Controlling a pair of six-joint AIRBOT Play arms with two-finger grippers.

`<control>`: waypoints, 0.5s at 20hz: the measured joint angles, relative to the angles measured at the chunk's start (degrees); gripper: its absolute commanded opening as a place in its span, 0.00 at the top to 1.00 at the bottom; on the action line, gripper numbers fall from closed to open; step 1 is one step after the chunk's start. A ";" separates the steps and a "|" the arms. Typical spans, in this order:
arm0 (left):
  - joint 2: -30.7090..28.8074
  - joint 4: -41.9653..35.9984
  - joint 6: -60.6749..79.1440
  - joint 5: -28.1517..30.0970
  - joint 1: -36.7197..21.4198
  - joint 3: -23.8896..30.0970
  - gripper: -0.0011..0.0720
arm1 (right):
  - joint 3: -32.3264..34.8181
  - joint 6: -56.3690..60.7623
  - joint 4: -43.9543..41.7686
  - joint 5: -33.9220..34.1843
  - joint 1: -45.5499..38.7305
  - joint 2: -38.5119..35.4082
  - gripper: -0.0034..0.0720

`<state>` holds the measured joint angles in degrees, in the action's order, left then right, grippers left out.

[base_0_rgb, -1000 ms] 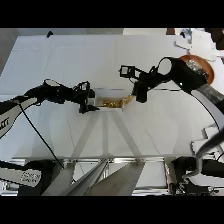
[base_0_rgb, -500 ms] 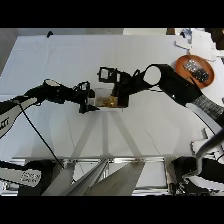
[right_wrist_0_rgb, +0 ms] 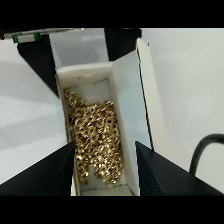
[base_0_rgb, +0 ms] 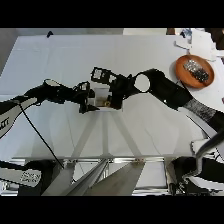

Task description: Fold the box and place the chain.

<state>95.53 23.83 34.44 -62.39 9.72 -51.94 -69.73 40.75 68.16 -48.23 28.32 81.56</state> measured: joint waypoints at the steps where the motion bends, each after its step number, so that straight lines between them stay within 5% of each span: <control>1: 0.00 -0.02 0.00 0.00 -0.02 -0.02 0.45 | -0.61 0.63 0.02 -1.55 -0.17 0.02 0.43; 10: 0.00 -0.02 0.00 0.00 -0.02 0.00 0.45 | -13.25 10.29 -3.04 -11.08 -7.93 3.02 0.43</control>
<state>95.53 23.81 34.44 -62.39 9.69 -51.94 -82.98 51.05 65.12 -59.31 20.38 84.58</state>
